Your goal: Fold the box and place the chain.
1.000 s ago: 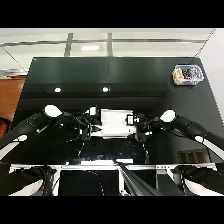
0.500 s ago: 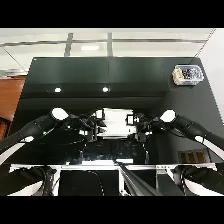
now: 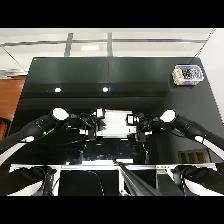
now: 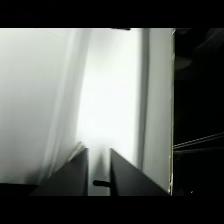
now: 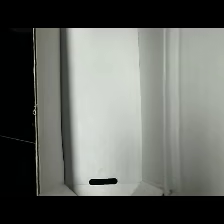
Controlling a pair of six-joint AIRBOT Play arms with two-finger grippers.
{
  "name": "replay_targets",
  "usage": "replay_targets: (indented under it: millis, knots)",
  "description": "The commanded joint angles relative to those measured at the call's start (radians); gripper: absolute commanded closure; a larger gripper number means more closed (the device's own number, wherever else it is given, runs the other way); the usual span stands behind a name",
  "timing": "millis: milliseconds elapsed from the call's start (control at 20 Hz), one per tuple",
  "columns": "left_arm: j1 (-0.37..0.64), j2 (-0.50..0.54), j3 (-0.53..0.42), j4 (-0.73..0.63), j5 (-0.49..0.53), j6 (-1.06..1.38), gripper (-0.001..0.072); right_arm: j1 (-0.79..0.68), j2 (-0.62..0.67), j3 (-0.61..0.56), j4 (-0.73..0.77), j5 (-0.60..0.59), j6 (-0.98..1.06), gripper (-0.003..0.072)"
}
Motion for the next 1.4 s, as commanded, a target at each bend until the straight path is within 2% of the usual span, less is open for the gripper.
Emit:
replay_targets:
  millis: [0,50,100,150,200,300,400,500,650,750,850,950,1100,1200,1350]
  knots:
    - [-0.004,0.000,0.002,0.006,0.000,-0.003,0.0274,0.001,0.000,0.000,-0.001,0.002,-0.002,0.0514]
    - [-0.003,0.000,0.003,0.008,0.000,-0.010,0.0352,0.001,0.000,0.000,-0.001,0.002,-0.002,0.0513]
    - [-0.001,0.003,0.007,0.019,-0.004,-0.010,0.0506,0.001,0.000,0.000,-0.001,0.002,-0.002,0.0514]
    - [0.005,0.015,0.013,0.039,-0.021,-0.012,0.0623,0.001,0.000,0.000,-0.001,0.002,-0.002,0.0514]
    - [0.018,0.040,0.021,0.072,-0.045,-0.040,0.0683,0.001,0.000,0.000,-0.001,0.002,-0.002,0.0514]
    - [0.055,0.111,0.023,0.143,-0.053,-0.202,0.0683,0.001,0.000,0.000,-0.001,0.002,-0.002,0.0514]
    - [0.119,0.198,0.023,0.288,-0.070,-0.453,0.0683,0.001,0.000,0.000,-0.001,0.002,-0.002,0.0514]
    - [0.217,0.261,0.023,0.436,-0.143,-0.741,0.0683,0.001,0.000,0.000,-0.002,0.002,-0.002,0.0514]
    - [0.416,0.262,0.017,0.588,-0.261,-1.162,0.0682,0.001,0.000,0.000,-0.002,0.002,-0.002,0.0514]
    - [0.570,0.219,0.002,0.517,-0.339,-1.350,0.0682,0.001,0.000,0.000,-0.001,0.002,-0.002,0.0514]
    - [0.697,0.135,-0.023,0.300,-0.460,-1.298,0.0682,0.001,0.000,0.000,-0.001,0.002,-0.002,0.0514]
    - [0.763,0.031,-0.036,0.114,-0.557,-1.169,0.0683,0.001,0.000,0.000,-0.002,0.002,-0.002,0.0514]
    - [0.730,-0.100,-0.035,0.091,-0.538,-1.165,0.0685,0.001,0.000,0.000,-0.002,0.002,-0.002,0.0514]
    - [0.653,-0.151,-0.031,0.088,-0.504,-1.170,0.0685,0.001,0.000,0.000,-0.002,0.002,-0.002,0.0514]
    - [0.524,-0.174,-0.031,0.083,-0.414,-1.175,0.0684,0.001,0.000,0.000,-0.002,0.002,-0.002,0.0514]
